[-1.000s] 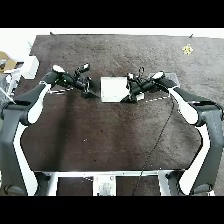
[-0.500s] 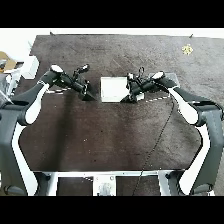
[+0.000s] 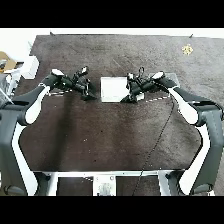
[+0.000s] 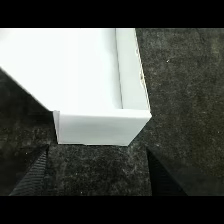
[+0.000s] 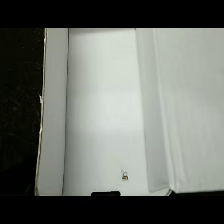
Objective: Fold the box and place the chain.
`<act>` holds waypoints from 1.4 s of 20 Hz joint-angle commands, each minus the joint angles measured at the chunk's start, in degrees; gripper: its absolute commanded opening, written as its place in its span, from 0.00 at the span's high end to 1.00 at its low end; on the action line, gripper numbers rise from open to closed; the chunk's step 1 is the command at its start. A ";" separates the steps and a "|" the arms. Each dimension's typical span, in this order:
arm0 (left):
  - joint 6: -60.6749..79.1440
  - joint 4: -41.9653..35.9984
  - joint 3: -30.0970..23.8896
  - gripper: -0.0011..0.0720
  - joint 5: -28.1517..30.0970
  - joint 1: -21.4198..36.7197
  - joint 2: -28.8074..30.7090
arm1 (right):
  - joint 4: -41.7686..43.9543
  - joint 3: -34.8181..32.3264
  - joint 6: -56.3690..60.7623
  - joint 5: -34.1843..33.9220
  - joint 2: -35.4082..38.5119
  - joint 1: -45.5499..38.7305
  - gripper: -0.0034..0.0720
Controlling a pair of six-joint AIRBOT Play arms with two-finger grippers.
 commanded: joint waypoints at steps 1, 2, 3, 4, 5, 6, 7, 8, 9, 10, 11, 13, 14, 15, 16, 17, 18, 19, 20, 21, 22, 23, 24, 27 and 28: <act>2.36 -0.83 -0.22 0.00 -0.37 -1.07 -0.07 | 0.02 0.02 0.02 0.02 -0.02 0.02 0.44; 2.36 -0.83 -0.28 0.00 0.87 -1.66 -0.15 | 0.00 0.02 0.02 0.02 -0.02 0.02 0.44; 2.32 -0.85 -0.28 0.00 2.45 -2.01 -0.24 | 0.00 0.02 0.02 0.02 -0.02 0.02 0.44; 2.29 -1.05 -0.28 0.00 3.65 -2.12 -0.35 | 0.02 0.02 0.02 0.02 -0.02 0.02 0.44; 2.32 -1.16 -0.28 0.00 3.91 -2.10 -0.37 | 0.02 0.02 0.02 0.02 -0.02 0.02 0.44; 2.29 -1.16 -0.28 0.00 3.74 -2.10 -0.37 | 0.02 0.02 0.02 0.02 -0.02 0.02 0.44; 2.32 -1.16 -0.28 0.00 3.52 -2.12 -0.37 | 0.02 0.02 0.02 0.02 -0.02 0.02 0.44; 2.32 -1.20 -0.28 0.00 3.65 -2.25 -0.37 | 0.00 0.02 0.02 0.02 -0.02 0.02 0.44; 2.32 -1.20 -0.28 0.00 3.58 -2.47 -0.37 | 0.00 0.02 0.02 0.02 -0.02 0.02 0.44; 2.32 -1.27 -0.28 0.00 3.63 -2.64 -0.39 | 0.02 0.02 0.02 0.04 -0.02 0.02 0.44; 2.29 -1.38 -0.28 0.00 3.63 -2.82 -0.39 | 0.02 0.02 0.02 0.02 -0.02 0.02 0.44; 2.29 -1.70 -0.28 0.00 3.61 -3.39 -0.42 | 0.02 0.02 0.02 0.02 -0.02 0.02 0.44; 2.25 -2.03 -0.28 0.00 3.76 -3.67 -0.57 | 0.02 0.02 0.02 0.02 -0.02 0.02 0.44; 2.01 -2.56 -0.28 0.00 4.24 -4.07 -0.74 | 0.00 0.02 0.02 0.02 -0.02 0.02 0.44; 1.77 -2.49 -0.28 0.00 5.14 -4.37 -0.92 | 0.02 0.02 0.02 0.04 -0.02 0.02 0.44; 1.70 -2.45 -0.28 0.00 5.84 -4.55 -1.20 | 0.02 0.02 0.02 0.02 -0.02 0.02 0.44; 1.68 -2.32 -0.28 0.00 6.58 -4.83 -1.60 | 0.00 0.02 0.02 0.02 -0.02 0.02 0.44; 1.75 -2.16 -0.28 0.00 7.08 -4.94 -1.95 | 0.02 0.02 0.02 0.02 -0.02 0.02 0.44; 1.73 -2.12 -0.28 0.00 7.69 -4.96 -2.23 | 0.02 0.02 0.02 0.02 -0.02 0.02 0.44; 1.75 -2.23 -0.28 0.00 7.85 -4.96 -2.51 | 0.00 0.02 0.02 0.02 -0.02 0.02 0.44; 1.90 -2.23 -0.28 0.00 7.82 -4.96 -2.71 | 0.02 0.02 0.02 0.02 -0.02 0.02 0.44; 1.92 -2.29 -0.28 0.00 7.89 -4.96 -2.86 | 0.02 0.02 0.02 0.02 -0.02 0.02 0.44; 1.92 -2.40 -0.28 0.00 8.15 -4.96 -2.89 | 0.02 0.02 0.02 0.02 -0.02 0.02 0.44; 1.99 -3.26 -0.28 0.00 9.01 -5.66 -2.89 | 0.02 0.02 0.02 0.02 -0.02 0.02 0.44; 1.97 -3.26 -0.28 0.00 9.27 -6.08 -2.95 | 0.02 0.02 0.02 0.04 -0.02 0.02 0.44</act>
